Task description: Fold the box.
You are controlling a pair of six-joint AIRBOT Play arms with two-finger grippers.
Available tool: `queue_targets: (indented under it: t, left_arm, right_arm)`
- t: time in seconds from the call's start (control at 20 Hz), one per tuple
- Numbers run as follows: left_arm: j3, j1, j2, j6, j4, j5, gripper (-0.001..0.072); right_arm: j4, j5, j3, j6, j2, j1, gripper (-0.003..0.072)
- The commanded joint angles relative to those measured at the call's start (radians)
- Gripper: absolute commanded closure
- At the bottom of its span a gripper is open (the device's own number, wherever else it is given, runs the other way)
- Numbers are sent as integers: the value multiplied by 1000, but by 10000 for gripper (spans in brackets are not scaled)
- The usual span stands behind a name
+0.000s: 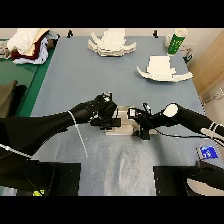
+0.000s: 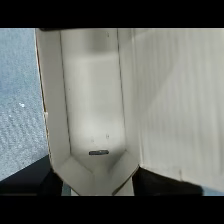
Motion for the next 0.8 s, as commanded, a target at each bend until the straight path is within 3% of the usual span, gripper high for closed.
queue_targets:
  t: [0.0, 0.15, 0.25, 0.55, 0.75]
  left_arm:
    - [0, 0, -5, -15, 2, -27, 696]
    - [0, 0, -4, -15, -6, -28, 690]
    - [4, 0, -2, -24, -6, -31, 132]
    - [58, 2, -2, -24, 18, -93, 119]
    - [159, 16, 17, 0, 31, -293, 118]
  right_arm:
    - [1, 0, 0, 0, 0, 1, 159]
    - [1, 0, 0, 0, 0, 1, 159]
    - [1, 0, 0, 0, 0, 1, 159]
    - [0, 0, 0, 0, 0, 1, 159]
    - [1, 0, 0, 0, 0, 1, 159]
